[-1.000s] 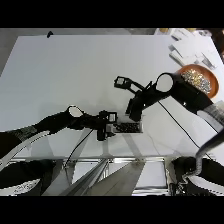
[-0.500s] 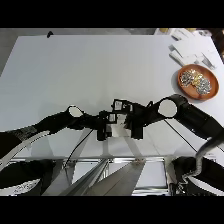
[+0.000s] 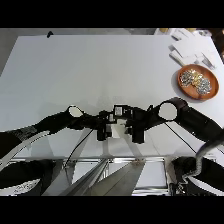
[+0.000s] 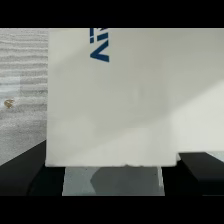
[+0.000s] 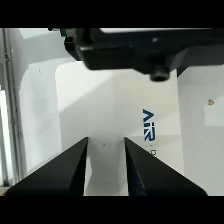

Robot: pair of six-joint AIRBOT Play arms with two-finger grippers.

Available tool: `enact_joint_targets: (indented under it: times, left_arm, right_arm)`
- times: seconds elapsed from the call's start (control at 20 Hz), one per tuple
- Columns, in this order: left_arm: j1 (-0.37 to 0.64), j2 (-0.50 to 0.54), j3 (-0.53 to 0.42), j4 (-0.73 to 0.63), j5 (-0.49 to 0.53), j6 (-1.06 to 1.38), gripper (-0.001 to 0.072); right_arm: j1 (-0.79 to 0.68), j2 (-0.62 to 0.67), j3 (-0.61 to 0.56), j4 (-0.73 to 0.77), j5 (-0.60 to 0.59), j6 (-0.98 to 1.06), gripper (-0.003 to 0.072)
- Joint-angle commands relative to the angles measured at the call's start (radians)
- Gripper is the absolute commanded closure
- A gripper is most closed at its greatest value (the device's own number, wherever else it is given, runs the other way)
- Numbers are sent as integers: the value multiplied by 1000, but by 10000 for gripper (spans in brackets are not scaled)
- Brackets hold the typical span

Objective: Fold the box and place the chain.

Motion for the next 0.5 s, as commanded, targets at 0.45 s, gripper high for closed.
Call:
enact_joint_targets:
  times: [0.45]
  left_arm:
    - [0, 0, 0, 0, 0, 0, 574]
  right_arm:
    - [1, -1, -16, -79, -95, 2, 467]
